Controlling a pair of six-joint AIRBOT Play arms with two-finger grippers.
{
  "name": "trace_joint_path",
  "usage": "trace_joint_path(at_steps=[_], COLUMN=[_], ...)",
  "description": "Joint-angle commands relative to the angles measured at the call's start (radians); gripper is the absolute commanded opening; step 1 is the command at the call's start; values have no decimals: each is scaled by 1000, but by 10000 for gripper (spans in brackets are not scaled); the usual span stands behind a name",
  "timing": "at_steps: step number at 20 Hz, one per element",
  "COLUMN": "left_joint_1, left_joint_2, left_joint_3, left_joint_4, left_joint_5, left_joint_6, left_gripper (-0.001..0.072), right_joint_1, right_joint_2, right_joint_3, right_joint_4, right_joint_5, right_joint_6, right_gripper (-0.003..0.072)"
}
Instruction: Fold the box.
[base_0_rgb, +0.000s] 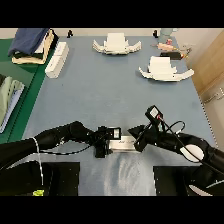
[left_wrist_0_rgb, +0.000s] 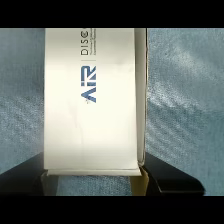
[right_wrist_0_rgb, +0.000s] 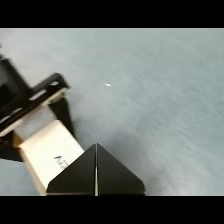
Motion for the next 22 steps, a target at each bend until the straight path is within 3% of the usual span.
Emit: trace_joint_path(at_steps=[1, 4, 6, 11, 15, 18, 22], left_joint_1=[0, 0, 0, 0, 43, 177, 505], left_joint_2=[0, 0, 0, 0, 34, 120, 226], left_joint_3=[0, 0, 0, 1, 16, 20, 33], left_joint_4=[0, 0, 0, 0, 43, 184, 352], left_joint_5=[0, 1, 0, 5, -1, -4, -6], left_joint_6=[0, 0, 0, -3, -129, -418, -688], left_gripper=[405, 406, 405, 406, 405, 405, 405], right_joint_1=[-143, -241, -280, -289, -288, -288, -288], right_joint_2=[-126, -284, -368, -431, -431, -431, -431], right_joint_3=[161, 357, 438, 478, 478, 478, 478], right_joint_4=[-356, -468, -465, -462, -461, -459, -458], right_joint_5=[326, 639, 734, 708, 668, 660, 661], right_joint_6=[365, 520, 595, 803, 824, 824, 824], right_gripper=[2, 3, 3, 18, 18, 18, 18])
